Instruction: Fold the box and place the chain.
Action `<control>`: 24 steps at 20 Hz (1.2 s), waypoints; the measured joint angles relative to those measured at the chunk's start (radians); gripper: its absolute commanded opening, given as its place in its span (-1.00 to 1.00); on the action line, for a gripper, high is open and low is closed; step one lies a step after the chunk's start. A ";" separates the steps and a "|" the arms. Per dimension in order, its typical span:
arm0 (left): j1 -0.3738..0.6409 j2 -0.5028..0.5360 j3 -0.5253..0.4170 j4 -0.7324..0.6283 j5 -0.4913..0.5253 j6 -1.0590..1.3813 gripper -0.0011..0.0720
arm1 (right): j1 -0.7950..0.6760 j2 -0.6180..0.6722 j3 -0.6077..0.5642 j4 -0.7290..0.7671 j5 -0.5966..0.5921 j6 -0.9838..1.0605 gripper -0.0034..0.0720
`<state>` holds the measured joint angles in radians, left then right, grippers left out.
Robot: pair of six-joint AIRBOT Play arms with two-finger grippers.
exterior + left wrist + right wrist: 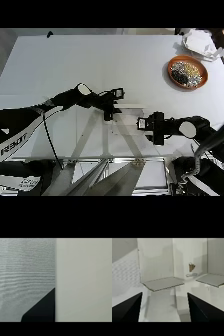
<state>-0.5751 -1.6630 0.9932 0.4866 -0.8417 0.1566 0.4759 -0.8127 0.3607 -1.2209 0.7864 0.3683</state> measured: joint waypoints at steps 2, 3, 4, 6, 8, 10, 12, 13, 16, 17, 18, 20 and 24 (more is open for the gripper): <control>0.000 0.000 0.000 0.000 0.000 0.000 -0.94 | 0.025 0.007 -0.050 -0.006 -0.089 -0.003 0.77; 0.000 0.000 0.000 0.000 0.000 0.000 -0.94 | 0.041 0.017 -0.076 -0.007 -0.134 -0.006 0.77; 0.000 0.000 0.000 0.000 0.000 0.000 -0.94 | 0.057 0.027 -0.097 -0.007 -0.172 -0.007 0.77; 0.000 0.000 0.000 0.000 0.000 0.000 -0.94 | 0.093 0.050 -0.133 -0.007 -0.237 -0.010 0.77; 0.000 0.000 0.000 0.000 0.000 0.000 -0.94 | 0.118 0.064 -0.153 0.003 -0.289 -0.010 0.77; 0.000 0.000 0.000 0.000 0.000 0.000 -0.94 | 0.132 0.071 -0.164 0.018 -0.330 -0.010 0.77; 0.000 0.000 0.000 0.000 0.000 0.000 -0.94 | 0.137 0.075 -0.167 0.034 -0.354 -0.010 0.77; 0.000 0.000 0.000 0.000 0.000 0.000 -0.94 | 0.134 0.076 -0.164 0.048 -0.358 -0.010 0.77; 0.000 0.000 0.000 0.000 0.000 0.000 -0.94 | 0.089 0.078 -0.138 0.088 -0.367 -0.011 0.76; 0.000 0.000 0.000 0.000 0.000 0.000 -0.94 | 0.064 0.078 -0.125 0.098 -0.365 -0.018 0.75; 0.000 0.000 0.000 0.000 0.001 0.000 -0.94 | 0.040 0.078 -0.113 0.104 -0.356 -0.029 0.75; 0.000 0.000 0.000 0.000 0.002 0.000 -0.94 | 0.009 0.078 -0.098 0.118 -0.340 -0.061 0.75; 0.000 0.000 0.000 0.000 0.001 0.000 -0.94 | -0.029 0.069 -0.085 0.156 -0.312 -0.137 0.75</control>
<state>-0.5751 -1.6630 0.9932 0.4866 -0.8406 0.1566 0.4465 -0.7437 0.2756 -1.0645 0.4747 0.2314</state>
